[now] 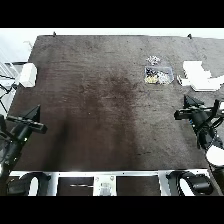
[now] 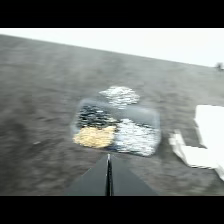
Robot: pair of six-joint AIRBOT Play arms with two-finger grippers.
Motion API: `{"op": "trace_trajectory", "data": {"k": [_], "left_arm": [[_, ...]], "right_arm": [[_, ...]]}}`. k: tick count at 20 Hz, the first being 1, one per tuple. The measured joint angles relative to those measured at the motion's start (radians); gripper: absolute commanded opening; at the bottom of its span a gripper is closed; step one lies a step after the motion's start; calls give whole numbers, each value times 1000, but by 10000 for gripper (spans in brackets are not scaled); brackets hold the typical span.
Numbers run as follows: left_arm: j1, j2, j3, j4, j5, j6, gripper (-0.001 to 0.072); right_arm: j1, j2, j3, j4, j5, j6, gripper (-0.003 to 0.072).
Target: Fold the box and place the chain.
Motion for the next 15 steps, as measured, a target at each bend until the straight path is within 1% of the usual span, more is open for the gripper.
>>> {"op": "trace_trajectory", "data": {"k": [2,5,10,15], "left_arm": [[-6,0,-5,5,39,-3,17],[-10,0,-9,8,65,-3,18],[-12,0,-11,10,76,-15,19],[-12,0,-11,10,74,-30,19]], "right_arm": [[0,0,-25,-1,-63,0,11],[0,0,-63,-3,-109,0,11],[0,0,-122,0,-137,0,11],[0,0,-139,2,-144,0,11]]}}
